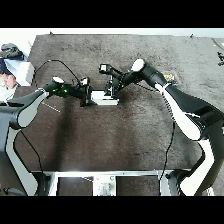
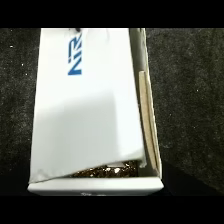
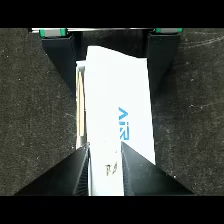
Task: Fold the box and place the chain.
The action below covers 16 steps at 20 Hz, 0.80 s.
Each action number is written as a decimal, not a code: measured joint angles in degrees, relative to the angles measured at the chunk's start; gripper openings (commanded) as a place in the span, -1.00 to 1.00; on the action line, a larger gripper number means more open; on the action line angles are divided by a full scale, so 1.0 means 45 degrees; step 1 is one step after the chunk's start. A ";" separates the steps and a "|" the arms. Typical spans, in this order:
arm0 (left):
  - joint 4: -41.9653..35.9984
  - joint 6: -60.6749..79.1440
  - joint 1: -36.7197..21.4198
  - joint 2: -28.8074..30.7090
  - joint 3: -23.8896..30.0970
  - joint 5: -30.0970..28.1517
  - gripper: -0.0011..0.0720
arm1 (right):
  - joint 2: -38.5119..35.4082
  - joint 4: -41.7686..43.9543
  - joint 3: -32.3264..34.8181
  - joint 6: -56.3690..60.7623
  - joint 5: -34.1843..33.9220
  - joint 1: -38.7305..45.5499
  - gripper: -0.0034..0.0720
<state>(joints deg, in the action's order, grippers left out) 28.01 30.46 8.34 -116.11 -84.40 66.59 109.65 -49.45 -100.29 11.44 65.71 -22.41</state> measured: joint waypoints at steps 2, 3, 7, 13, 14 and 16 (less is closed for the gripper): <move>0.0000 -0.0005 0.0000 0.0000 0.0000 -0.0005 -0.02 | 0.0058 -0.0015 0.0010 0.0019 0.0121 -0.0015 -0.35; 0.0000 -0.0010 0.0000 0.0000 0.0000 0.0000 -0.02 | 0.0117 -0.0010 0.0010 0.0029 0.0214 -0.0019 -0.35; 0.0000 -0.0019 -0.0005 0.0000 0.0000 0.0000 -0.02 | 0.0437 -0.0015 0.0019 0.0068 0.0432 -0.0049 -0.29; 0.0000 0.0029 -0.0005 0.0000 0.0000 0.0005 -0.02 | 0.0277 -0.0073 0.0010 0.0146 0.0554 -0.0044 -0.29; 0.0000 0.0024 -0.0005 0.0000 0.0000 0.0005 -0.02 | 0.0136 0.0034 0.0010 0.0146 0.0646 0.0015 -0.29; 0.0000 0.0019 -0.0005 0.0000 0.0000 0.0005 -0.02 | -0.0185 0.0646 -0.0005 0.0136 0.0573 0.0078 -0.30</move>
<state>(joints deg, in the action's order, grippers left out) 28.01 30.55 8.32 -116.11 -84.40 66.61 108.81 -46.54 -100.31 12.05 68.29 -22.06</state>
